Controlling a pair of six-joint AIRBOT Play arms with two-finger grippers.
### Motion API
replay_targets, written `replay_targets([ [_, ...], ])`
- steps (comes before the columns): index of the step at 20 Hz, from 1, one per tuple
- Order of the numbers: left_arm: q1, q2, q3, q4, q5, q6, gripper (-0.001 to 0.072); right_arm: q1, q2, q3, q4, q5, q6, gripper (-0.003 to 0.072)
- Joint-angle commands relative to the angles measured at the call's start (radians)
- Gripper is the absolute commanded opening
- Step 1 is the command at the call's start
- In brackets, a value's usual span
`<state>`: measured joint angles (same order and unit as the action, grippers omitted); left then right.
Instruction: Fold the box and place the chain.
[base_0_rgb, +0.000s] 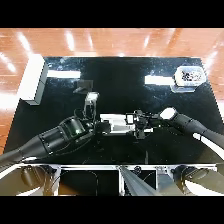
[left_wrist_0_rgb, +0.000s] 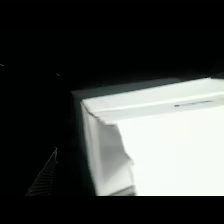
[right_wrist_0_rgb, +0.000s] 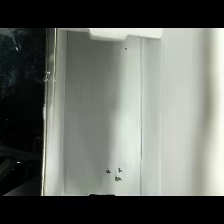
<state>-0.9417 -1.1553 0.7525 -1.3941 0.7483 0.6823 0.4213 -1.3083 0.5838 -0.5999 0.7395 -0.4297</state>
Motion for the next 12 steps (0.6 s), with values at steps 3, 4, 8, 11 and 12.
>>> replay_targets([
  [3, -0.003, -0.048, 0.001, -0.048, -0.091, -0.05, 0.0619, 0.001, 0.0, 0.001, 0.0, -0.001, 0.0, 0.0536],
  [4, -0.003, -0.048, 0.002, -0.055, -0.082, -0.038, 0.0619, 0.001, 0.0, 0.001, 0.0, -0.001, 0.0, 0.0536],
  [8, -0.001, -0.048, 0.011, -0.053, 0.01, -0.031, 0.0618, 0.001, 0.0, 0.001, 0.0, -0.001, 0.0, 0.0536],
  [11, -0.001, -0.072, 0.035, -0.05, 0.064, -0.018, 0.0618, 0.001, 0.0, 0.001, 0.001, -0.001, 0.0, 0.0536],
  [12, 0.0, -0.083, 0.049, -0.048, 0.062, -0.016, 0.0618, 0.001, 0.0, 0.001, 0.0, -0.001, 0.0, 0.0536],
])
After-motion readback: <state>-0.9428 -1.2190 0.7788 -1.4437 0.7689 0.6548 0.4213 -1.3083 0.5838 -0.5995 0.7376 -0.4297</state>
